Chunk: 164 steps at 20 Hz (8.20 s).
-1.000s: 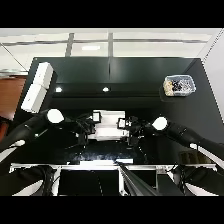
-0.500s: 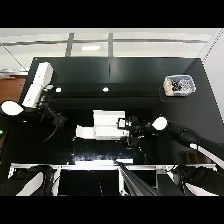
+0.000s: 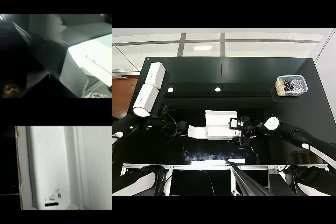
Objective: Fold the box and place the chain.
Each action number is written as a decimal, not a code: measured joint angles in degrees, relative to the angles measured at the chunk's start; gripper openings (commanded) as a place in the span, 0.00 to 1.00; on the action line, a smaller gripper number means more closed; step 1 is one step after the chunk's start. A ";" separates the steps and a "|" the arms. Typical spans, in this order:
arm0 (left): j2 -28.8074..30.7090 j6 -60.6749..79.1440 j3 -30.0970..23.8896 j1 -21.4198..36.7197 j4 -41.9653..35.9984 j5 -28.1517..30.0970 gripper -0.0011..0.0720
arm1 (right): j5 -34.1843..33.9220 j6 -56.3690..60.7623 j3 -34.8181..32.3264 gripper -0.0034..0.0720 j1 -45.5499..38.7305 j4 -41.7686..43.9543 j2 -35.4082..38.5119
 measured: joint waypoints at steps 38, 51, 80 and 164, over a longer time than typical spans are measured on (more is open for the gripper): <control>5.01 -22.08 9.81 -26.69 6.05 5.49 0.95 | 0.02 0.00 0.00 0.61 0.00 -0.02 0.00; 5.01 -18.99 10.88 -26.84 4.28 3.76 0.99 | 0.02 -0.02 0.00 0.61 0.00 -0.04 0.00; 8.48 0.33 5.14 11.74 1.25 -9.94 0.05 | 0.02 -0.02 0.00 0.61 0.00 -0.07 0.00; 5.33 -49.64 15.50 -41.90 27.52 9.64 0.49 | 0.20 -0.02 0.00 0.61 0.00 -0.11 0.00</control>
